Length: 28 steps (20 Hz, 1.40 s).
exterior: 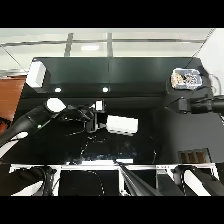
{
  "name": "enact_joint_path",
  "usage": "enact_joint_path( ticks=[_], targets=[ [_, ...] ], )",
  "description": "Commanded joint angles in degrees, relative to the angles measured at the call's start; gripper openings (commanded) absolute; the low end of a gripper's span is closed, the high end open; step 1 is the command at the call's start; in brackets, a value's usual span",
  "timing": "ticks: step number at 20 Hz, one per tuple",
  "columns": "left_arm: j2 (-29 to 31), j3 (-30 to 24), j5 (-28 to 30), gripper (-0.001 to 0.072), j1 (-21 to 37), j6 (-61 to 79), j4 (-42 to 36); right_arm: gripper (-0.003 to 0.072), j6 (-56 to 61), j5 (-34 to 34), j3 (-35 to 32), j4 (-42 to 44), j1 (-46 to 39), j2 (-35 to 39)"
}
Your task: Fold the box and place the chain.
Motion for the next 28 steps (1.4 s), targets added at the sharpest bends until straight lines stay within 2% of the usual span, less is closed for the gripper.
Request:
enact_joint_path(
  ticks=[1,6,10,20,28],
  targets=[
    [0.72,4.74,0.35,0.0711,-3.87,-7.76,1.36,0.0014,-0.09,0.68,0.09,-0.96,-4.98,0.76],
    [-14.82,16.33,-0.79,0.0713,-9.97,-11.52,1.40,0.0014,-0.70,0.46,0.09,-0.63,-4.87,0.76],
    [-21.07,21.00,-8.39,0.0713,-9.44,-17.86,1.46,0.0014,-1.79,0.66,0.09,-0.66,-4.87,0.76],
    [-22.67,21.70,-12.61,0.0712,-9.49,-17.70,1.57,0.0014,-2.69,0.20,0.09,-0.63,-4.87,0.76],
    [-22.75,21.68,-11.43,0.0713,-12.00,-15.80,11.41,0.0014,-2.84,0.17,0.09,-0.66,-4.87,0.76]
  ],
)
